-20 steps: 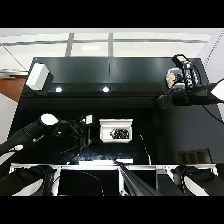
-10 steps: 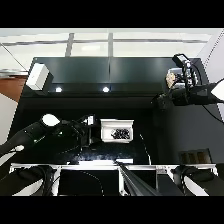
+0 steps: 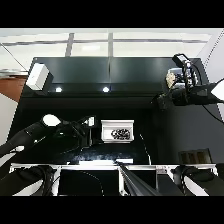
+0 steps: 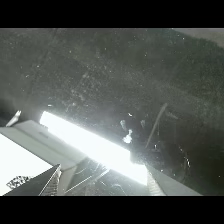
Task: Fold the box and place the chain.
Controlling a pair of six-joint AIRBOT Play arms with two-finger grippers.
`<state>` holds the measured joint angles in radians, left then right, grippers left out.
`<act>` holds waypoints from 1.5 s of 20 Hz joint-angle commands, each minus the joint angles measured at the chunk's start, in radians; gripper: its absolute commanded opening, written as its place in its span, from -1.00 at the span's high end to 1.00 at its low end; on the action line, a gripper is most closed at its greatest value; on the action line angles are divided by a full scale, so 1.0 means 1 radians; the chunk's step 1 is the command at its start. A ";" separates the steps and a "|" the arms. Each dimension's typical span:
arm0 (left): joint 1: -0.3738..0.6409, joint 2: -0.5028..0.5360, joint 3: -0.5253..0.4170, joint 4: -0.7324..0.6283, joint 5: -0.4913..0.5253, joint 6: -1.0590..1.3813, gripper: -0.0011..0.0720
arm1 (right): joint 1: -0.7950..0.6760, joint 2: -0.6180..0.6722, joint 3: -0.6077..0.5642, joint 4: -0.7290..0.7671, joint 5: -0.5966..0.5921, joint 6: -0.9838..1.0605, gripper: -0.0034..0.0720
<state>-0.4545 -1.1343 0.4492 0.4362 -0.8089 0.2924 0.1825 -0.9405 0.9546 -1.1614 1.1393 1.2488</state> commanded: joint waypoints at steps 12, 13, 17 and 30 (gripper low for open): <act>-0.046 -0.006 0.016 0.001 0.029 -0.015 -0.95 | 0.001 0.001 0.000 0.001 0.001 0.000 -0.71; -0.046 -0.006 0.023 0.001 0.019 -0.015 -0.95 | 0.001 0.001 0.000 0.001 0.001 0.000 -0.71; -0.047 -0.006 0.034 0.001 0.015 -0.027 -0.95 | 0.001 0.001 0.000 0.001 0.001 0.000 -0.71; -0.069 -0.073 0.050 -0.003 0.029 0.033 -0.95 | 0.001 0.001 0.000 -0.003 -0.005 0.000 -0.71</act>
